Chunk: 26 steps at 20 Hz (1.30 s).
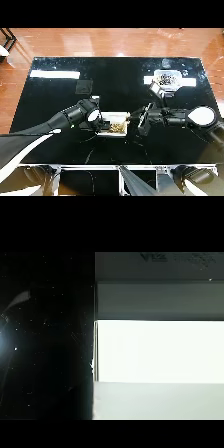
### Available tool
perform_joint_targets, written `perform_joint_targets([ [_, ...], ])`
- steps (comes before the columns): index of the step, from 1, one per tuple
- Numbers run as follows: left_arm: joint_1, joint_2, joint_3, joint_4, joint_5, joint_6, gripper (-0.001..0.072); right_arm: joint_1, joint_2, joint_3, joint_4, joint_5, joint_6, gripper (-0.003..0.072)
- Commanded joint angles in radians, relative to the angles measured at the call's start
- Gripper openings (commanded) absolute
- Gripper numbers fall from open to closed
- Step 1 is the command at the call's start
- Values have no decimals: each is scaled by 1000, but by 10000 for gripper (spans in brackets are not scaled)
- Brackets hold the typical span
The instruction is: Fold the box and place the chain.
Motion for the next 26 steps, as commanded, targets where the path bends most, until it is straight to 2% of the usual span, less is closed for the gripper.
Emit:
perform_joint_targets([
  [1,0,0,1,0,2,0,23,20,20,12,294,11,31,20],
  [3,0,0,1,0,1,0,23,37,20,12,402,11,3,20],
  [5,0,0,1,0,2,0,23,50,20,12,414,1,-5,20],
  [11,-2,0,1,0,2,0,23,52,-31,8,99,-24,145,20],
  [18,-3,0,1,0,3,0,23,122,-132,8,57,-35,154,36],
  [19,-3,0,1,0,3,0,23,132,-133,8,55,-35,154,280],
  [20,-3,0,1,0,2,0,23,128,-130,10,53,-26,167,598],
  [21,-3,0,1,0,2,0,23,108,-125,14,36,0,190,692],
  [23,-2,0,1,0,2,0,23,18,-103,31,-19,99,248,692],
  [26,-2,1,1,0,2,0,23,-192,-44,65,-55,320,303,692],
])
